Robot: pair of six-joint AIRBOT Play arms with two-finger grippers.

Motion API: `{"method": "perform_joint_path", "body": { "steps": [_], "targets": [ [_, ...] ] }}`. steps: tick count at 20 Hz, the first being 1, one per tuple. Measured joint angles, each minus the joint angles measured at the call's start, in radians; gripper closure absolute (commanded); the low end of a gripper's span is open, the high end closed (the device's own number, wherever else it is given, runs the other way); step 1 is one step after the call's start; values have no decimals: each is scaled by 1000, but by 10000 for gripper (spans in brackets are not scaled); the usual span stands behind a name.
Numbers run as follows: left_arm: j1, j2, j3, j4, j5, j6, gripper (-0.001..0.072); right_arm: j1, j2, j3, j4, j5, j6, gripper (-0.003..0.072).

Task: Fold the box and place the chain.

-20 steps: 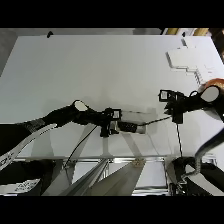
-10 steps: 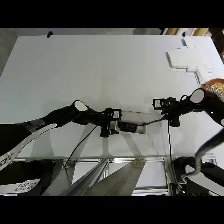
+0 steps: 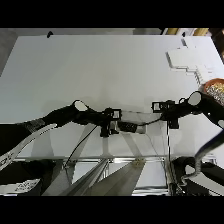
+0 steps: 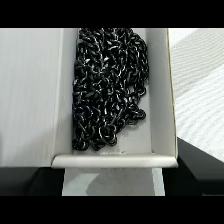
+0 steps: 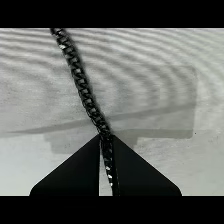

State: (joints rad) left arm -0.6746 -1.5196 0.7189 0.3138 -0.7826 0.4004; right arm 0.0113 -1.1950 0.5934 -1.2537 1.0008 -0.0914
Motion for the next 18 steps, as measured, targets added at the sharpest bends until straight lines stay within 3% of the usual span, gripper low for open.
{"method": "perform_joint_path", "body": {
  "steps": [4, 10, 14, 18],
  "targets": [
    [0, 0, 0, 0, 0, 0, 319, 1, 36, -8, -13, 39, 1, 671],
    [0, 0, 0, 0, 0, 0, 319, 1, 276, -8, 58, 159, 12, 671],
    [0, 0, 0, 0, 0, 0, 319, 1, 456, -9, 260, 248, 14, 671],
    [0, 0, 0, 0, 0, 0, 319, 12, 538, -9, 520, 275, 14, 671]
  ]
}}
